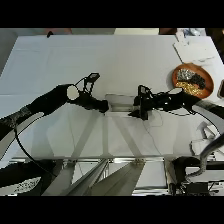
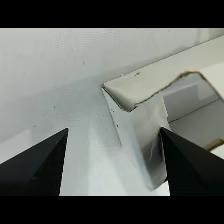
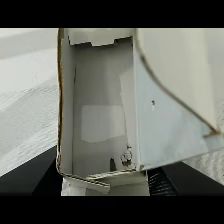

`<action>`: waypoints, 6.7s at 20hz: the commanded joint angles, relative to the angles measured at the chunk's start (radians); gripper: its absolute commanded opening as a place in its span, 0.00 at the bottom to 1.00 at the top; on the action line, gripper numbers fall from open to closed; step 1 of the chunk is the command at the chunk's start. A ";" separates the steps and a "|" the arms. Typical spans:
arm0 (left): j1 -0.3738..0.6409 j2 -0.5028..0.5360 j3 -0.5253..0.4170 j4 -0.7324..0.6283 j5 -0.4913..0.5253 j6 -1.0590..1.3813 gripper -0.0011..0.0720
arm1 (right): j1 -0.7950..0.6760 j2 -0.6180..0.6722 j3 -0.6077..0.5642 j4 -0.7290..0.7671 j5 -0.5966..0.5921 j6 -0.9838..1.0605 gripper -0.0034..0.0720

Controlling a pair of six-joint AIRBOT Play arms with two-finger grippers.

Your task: Fold the box and place the chain.

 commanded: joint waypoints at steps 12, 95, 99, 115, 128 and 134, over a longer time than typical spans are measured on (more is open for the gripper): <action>-0.110 -0.052 0.132 0.315 -0.134 -0.479 0.87 | 0.000 0.001 0.001 0.001 -0.001 0.000 0.66; 0.350 0.005 0.215 -0.208 -0.423 1.344 0.91 | 0.000 0.001 0.001 0.001 -0.001 0.000 0.66; 0.332 -0.121 0.214 -0.339 -0.428 1.492 0.98 | 0.000 0.001 0.001 0.001 -0.001 0.000 0.66; 0.325 -0.179 0.096 -0.488 -0.406 1.906 0.99 | 0.000 0.001 0.001 0.001 -0.001 0.000 0.66; 0.261 -0.178 0.070 -0.579 -0.409 1.868 0.99 | 0.000 0.001 0.001 0.001 -0.001 0.000 0.66; 0.261 -0.179 0.061 -0.513 -0.348 1.857 0.98 | 0.000 0.001 0.001 0.001 -0.001 0.000 0.66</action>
